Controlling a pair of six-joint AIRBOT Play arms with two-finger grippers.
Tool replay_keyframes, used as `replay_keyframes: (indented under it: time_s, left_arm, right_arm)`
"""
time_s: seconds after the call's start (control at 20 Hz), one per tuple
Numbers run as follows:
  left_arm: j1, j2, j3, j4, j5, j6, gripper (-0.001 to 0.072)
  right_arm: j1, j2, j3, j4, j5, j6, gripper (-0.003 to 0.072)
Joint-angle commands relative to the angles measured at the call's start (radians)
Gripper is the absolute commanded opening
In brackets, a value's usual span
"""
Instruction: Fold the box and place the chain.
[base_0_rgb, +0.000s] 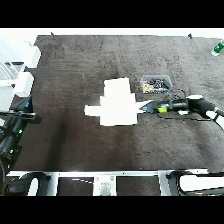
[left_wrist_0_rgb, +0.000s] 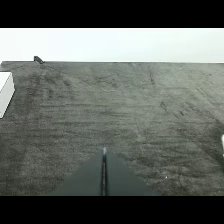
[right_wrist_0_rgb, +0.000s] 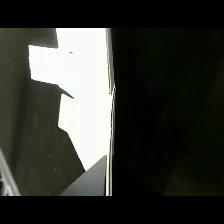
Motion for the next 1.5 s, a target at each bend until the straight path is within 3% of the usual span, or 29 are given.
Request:
replay_keyframes:
  time_s: [0.0,0.2,0.45,0.5,0.55,0.6,0.65,0.8,0.9,1.0,1.15,1.45]
  left_arm:
    - [-0.001,0.000,0.001,0.000,0.000,0.000,0.0024]
    - [-0.001,0.000,0.001,0.000,0.000,0.000,0.0024]
    - [-0.001,0.000,0.002,0.000,-0.007,0.000,0.0024]
    - [-0.001,0.000,0.002,0.002,-0.010,0.003,0.0075]
    - [-0.001,0.000,0.002,0.004,-0.039,0.012,0.0516]
    - [-0.001,0.000,0.004,0.003,-0.058,0.020,0.0674]
    - [-0.001,0.000,0.003,0.003,-0.076,0.026,0.0533]
    - [-0.001,-0.002,0.003,0.003,-0.097,0.035,0.0536]
    - [-0.001,-0.062,0.019,0.003,-0.123,0.034,0.0536]
    - [-0.001,-0.201,0.069,0.003,-0.207,0.034,0.0535]
    - [-0.001,-0.492,0.208,0.010,-0.318,0.034,0.0535]
    - [-0.001,-1.059,0.624,0.168,-0.706,-0.089,0.0535]
  right_arm:
    - [0.163,-0.023,0.062,0.000,-0.189,0.089,0.0008]
    - [0.182,-0.093,0.147,-0.017,-0.259,0.118,0.0008]
    - [0.159,-0.093,0.150,-0.045,-0.301,0.122,0.0008]
    - [0.157,-0.093,0.150,-0.043,-0.293,0.122,0.0008]
    - [0.158,-0.093,0.150,-0.047,-0.277,0.122,0.0008]
    - [0.161,-0.093,0.148,-0.054,-0.276,0.122,0.0008]
    - [0.164,-0.093,0.148,-0.052,-0.277,0.117,0.0008]
    - [0.173,-0.054,0.124,-0.020,-0.301,0.066,0.0007]
    - [0.177,-0.027,0.092,0.001,-0.318,0.064,0.0007]
    - [0.185,-0.028,0.087,0.005,-0.340,0.035,0.0007]
    - [0.195,-0.028,0.085,0.012,-0.387,0.021,0.0007]
    - [0.205,-0.032,0.085,0.011,-0.401,0.003,0.0009]
